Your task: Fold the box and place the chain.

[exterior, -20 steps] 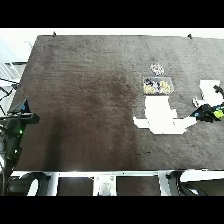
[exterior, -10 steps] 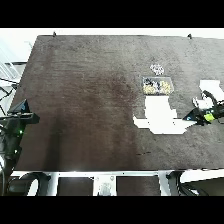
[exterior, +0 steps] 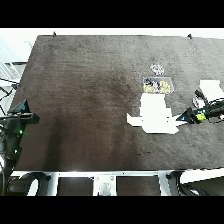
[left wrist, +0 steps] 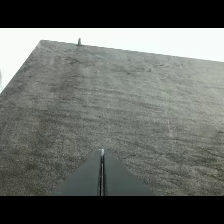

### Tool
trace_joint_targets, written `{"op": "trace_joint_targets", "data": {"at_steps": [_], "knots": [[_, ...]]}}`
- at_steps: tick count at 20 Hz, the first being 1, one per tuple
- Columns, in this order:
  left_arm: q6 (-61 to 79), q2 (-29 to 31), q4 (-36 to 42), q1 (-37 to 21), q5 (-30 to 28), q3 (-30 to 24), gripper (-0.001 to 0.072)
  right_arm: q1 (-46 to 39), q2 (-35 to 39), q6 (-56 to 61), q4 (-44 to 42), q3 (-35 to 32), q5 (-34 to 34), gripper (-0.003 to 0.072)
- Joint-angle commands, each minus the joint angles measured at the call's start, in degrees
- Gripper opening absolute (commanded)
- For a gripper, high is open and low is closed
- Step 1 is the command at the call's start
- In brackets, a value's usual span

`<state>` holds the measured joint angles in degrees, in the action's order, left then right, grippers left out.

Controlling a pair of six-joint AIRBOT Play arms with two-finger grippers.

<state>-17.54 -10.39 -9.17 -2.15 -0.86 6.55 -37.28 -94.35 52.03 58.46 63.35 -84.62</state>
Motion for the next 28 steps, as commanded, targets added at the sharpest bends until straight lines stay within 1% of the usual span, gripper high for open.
{"op": "trace_joint_targets", "data": {"at_steps": [1,3,5,6,7,10,13,14,17,18,20,23,26,28], "knots": [[0.0,0.0,-0.02,0.02,0.0,-0.02,0.0021,1.25,3.48,-2.19,-7.39,-4.44,0.42,0.0012],[0.0,0.0,-0.02,0.02,-0.02,-0.02,0.0021,4.46,6.86,-3.13,-13.77,-9.9,3.82,0.0012],[0.0,0.0,-0.02,0.02,-0.02,-0.02,0.0021,9.97,9.75,-3.3,-22.6,-15.85,8.22,0.0012],[0.0,0.0,-0.02,0.02,-0.02,-0.02,0.0021,13.09,10.49,-3.3,-24.96,-17.33,9.92,0.0012],[0.0,0.0,-0.02,0.02,0.0,-0.02,0.0021,16.65,10.8,-3.28,-27.02,-18.16,12.31,0.0012],[0.02,0.0,-0.02,0.02,-0.02,-0.02,0.0021,28.83,10.78,-4.74,-33.2,-17.79,20.02,0.0012],[0.0,0.0,-0.02,0.02,-0.02,-0.02,0.0021,37.68,10.71,-4.44,-34.47,-14.91,29.44,0.0011],[0.0,0.0,-0.02,0.02,0.0,-0.02,0.0021,38.82,10.47,-4.0,-34.51,-13.64,30.88,0.0012],[0.0,0.0,-0.02,0.02,-0.02,-0.02,0.0021,40.15,7.63,-1.68,-34.47,-9.2,30.82,0.0011],[0.0,0.0,-0.02,0.02,0.0,-0.02,0.0021,40.7,7.02,-1.68,-34.42,-8.63,30.8,0.0011],[0.0,0.0,-0.02,0.02,-0.02,-0.02,0.0021,41.24,6.43,-1.73,-34.23,-9.07,31.04,0.0011],[0.0,0.0,-0.02,0.02,0.02,0.0,0.0021,41.59,6.43,-3.69,-34.53,-10.4,34.34,0.0011],[0.0,0.0,0.0,0.02,0.02,0.02,0.0021,42.73,6.38,-4.92,-34.38,-10.69,34.67,0.0011],[-0.04,0.0,0.0,0.02,0.04,0.02,0.0021,43.39,6.32,-6.03,-34.47,-11.37,36.02,0.0011]]}}
